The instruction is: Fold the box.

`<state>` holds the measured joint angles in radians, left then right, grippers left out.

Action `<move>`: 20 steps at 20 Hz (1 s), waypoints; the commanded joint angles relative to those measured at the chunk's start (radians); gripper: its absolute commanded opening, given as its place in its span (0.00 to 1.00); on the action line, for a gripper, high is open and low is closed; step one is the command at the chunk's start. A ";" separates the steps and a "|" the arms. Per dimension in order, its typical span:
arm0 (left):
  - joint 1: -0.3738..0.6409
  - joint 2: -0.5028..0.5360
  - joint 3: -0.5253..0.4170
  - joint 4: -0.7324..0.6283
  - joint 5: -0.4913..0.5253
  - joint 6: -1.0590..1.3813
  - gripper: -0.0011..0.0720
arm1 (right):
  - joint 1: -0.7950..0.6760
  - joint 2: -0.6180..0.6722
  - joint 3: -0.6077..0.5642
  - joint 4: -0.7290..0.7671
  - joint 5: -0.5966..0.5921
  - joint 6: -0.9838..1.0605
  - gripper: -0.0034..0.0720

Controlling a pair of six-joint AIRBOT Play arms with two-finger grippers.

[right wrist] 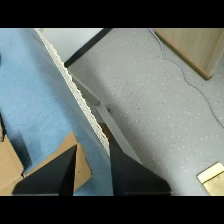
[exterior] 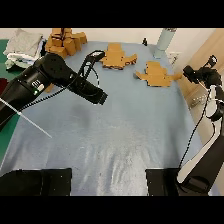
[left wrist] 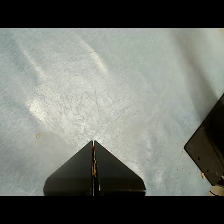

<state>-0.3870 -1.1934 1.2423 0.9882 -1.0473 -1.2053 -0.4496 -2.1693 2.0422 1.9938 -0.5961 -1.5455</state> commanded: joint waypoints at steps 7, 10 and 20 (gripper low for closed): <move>0.000 0.000 0.001 0.000 0.000 0.000 0.03 | -0.002 -0.031 0.001 0.054 -0.079 0.000 0.47; 0.000 0.000 0.001 0.000 0.000 0.000 0.03 | 0.008 -0.036 0.004 0.076 -0.068 -0.001 0.47; 0.000 -0.001 0.001 0.000 0.000 0.000 0.03 | 0.056 0.006 0.011 0.093 -0.035 -0.072 0.23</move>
